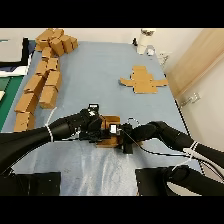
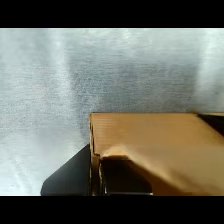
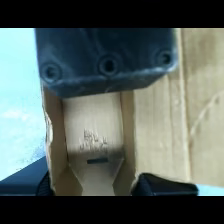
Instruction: Fold the box.
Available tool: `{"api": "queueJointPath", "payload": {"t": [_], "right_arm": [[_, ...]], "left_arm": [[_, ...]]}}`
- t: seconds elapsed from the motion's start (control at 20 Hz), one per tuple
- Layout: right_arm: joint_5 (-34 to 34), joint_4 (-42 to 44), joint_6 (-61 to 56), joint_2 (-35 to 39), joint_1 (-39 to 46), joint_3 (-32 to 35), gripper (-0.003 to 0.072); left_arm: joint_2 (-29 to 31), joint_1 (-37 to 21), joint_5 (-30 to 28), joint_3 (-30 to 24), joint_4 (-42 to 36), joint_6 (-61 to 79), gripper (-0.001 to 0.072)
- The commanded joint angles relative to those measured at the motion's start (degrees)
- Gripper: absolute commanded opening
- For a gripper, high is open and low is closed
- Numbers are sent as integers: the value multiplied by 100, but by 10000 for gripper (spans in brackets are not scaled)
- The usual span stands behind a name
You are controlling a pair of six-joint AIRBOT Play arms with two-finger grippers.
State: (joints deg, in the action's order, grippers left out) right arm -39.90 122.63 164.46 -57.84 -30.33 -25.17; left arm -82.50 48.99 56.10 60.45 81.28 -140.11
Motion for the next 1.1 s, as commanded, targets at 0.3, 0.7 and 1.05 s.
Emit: {"api": "queueJointPath", "payload": {"t": [0.3,0.7,1.05], "right_arm": [[-2,7,7,0,-7,0,554],[-4,7,7,0,-7,2,554],[-2,7,7,0,-7,0,554]], "left_arm": [[2,28,267,11,-46,55,16],[7,20,345,94,-26,105,393],[7,-621,1390,645,-1134,726,392]]}}
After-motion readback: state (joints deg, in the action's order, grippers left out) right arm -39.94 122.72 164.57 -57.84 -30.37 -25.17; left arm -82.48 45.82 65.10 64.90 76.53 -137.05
